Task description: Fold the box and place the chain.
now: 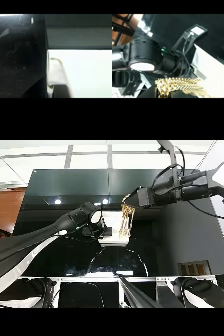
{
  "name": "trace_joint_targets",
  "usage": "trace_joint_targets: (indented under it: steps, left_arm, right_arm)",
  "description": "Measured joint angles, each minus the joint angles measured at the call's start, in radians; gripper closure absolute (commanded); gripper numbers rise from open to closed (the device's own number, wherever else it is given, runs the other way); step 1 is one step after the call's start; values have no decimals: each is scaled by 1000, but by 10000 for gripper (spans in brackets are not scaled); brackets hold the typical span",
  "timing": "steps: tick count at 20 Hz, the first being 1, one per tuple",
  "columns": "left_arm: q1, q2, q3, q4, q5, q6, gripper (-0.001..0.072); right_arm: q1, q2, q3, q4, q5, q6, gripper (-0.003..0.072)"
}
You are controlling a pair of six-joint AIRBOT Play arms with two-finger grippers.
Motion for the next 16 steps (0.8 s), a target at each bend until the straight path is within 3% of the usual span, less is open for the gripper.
trace_joint_targets:
  steps: [9, 16]
  left_arm:
    - [0, 0, 0, 0, 1, 0, 682]
    - [0, 0, 0, 0, 0, 0, 682]
  right_arm:
    - [15, -2, -19, 100, -12, -19, 675]
    - [109, -40, -134, -212, -74, 115, 674]
